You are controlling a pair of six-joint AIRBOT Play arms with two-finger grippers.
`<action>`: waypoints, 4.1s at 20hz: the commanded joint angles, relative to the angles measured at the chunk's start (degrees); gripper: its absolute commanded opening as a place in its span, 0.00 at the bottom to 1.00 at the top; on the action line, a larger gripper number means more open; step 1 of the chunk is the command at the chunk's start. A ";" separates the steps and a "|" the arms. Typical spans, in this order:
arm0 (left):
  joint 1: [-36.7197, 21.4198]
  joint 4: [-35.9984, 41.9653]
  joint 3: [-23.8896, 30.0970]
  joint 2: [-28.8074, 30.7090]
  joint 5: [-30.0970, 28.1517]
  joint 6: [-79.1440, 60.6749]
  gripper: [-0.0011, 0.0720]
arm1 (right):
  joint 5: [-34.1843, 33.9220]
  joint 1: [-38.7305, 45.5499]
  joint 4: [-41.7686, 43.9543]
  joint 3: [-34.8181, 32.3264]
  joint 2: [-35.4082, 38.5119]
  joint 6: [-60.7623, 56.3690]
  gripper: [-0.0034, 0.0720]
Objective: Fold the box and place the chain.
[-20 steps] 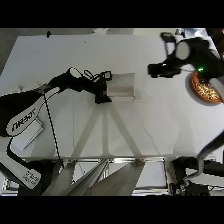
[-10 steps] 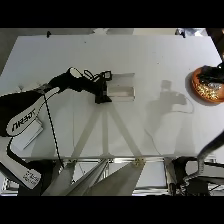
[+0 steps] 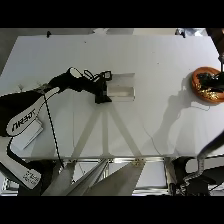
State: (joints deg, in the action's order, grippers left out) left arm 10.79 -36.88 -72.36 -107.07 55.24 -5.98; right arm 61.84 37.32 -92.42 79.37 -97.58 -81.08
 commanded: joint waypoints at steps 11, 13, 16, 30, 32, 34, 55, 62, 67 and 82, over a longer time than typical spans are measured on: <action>0.02 -0.02 0.02 0.00 0.07 0.00 0.56 | 2.60 -0.37 -0.35 0.02 -1.99 2.12 0.06; 0.02 -0.04 0.02 0.00 0.04 0.00 0.56 | 3.37 -1.55 -0.35 0.02 0.79 2.80 0.06; 0.02 -0.02 0.02 0.00 0.04 -0.02 0.56 | 5.44 -4.28 -0.35 0.02 5.44 3.58 0.06; 0.02 -0.02 0.02 0.00 0.04 -0.02 0.56 | 13.73 -32.65 1.05 0.02 14.19 3.58 0.06; 0.02 -0.02 0.02 0.00 0.04 -0.02 0.56 | 12.83 -37.20 1.03 0.02 14.19 3.58 0.06; 0.02 -0.02 0.02 0.00 0.04 0.00 0.56 | 12.44 -40.94 1.07 0.02 14.19 3.58 0.06; 0.02 -0.02 0.02 0.00 0.04 -0.02 0.56 | 1.90 -59.39 1.49 0.00 7.21 2.97 0.06; 0.02 -0.02 0.02 0.02 0.04 0.00 0.56 | 3.76 -59.39 1.09 0.02 5.40 2.95 0.41; 0.02 -0.02 0.02 0.00 0.04 0.00 0.56 | 5.07 -57.79 -5.57 0.02 12.13 7.21 0.41; 0.02 -0.02 0.02 0.00 0.04 -0.02 0.56 | 2.40 -36.70 8.57 0.00 1.79 53.31 0.79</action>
State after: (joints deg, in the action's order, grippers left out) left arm 10.79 -36.91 -72.36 -107.07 55.31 -5.98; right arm 66.32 -1.34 -85.03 79.37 -92.20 -31.44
